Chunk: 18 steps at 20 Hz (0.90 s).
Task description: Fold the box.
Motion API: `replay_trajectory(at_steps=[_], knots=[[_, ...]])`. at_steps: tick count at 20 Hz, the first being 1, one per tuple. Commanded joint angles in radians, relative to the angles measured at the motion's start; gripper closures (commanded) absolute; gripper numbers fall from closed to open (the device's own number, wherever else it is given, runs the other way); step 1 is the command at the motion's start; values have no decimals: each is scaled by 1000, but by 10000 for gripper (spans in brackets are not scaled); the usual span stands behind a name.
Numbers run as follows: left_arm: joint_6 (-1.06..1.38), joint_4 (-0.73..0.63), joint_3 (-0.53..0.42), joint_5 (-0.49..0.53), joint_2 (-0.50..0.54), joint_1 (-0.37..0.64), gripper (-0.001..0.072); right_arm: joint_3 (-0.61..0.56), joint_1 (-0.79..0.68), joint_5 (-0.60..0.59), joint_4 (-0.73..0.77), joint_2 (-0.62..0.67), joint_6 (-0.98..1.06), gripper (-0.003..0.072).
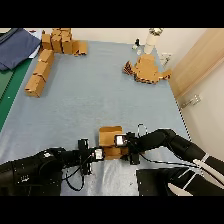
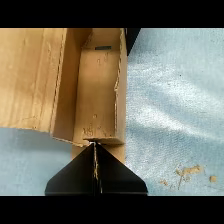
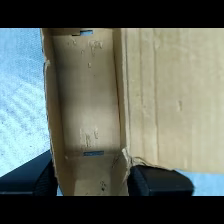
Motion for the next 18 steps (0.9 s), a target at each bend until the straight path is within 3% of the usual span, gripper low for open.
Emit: replay_trajectory(at_steps=[1,4,8,9,10,11,12,13,18], knots=[[0,0,0,-92,5,0,688,0,0,-1,0,0,1,164],[-1,1,0,-154,16,8,688,0,0,0,0,0,1,164],[-3,1,0,-124,19,61,685,0,0,0,0,0,1,164],[-3,1,0,-105,18,69,603,0,0,0,0,0,1,164],[-3,0,0,-96,18,70,318,0,0,0,0,0,1,164],[-3,0,0,-95,18,68,262,0,0,0,0,0,1,164],[-3,0,0,-95,18,66,339,0,0,0,0,0,1,164],[-2,0,0,-95,18,62,472,0,0,0,0,0,1,164],[-3,0,10,-87,17,63,472,0,0,0,0,0,1,164]])
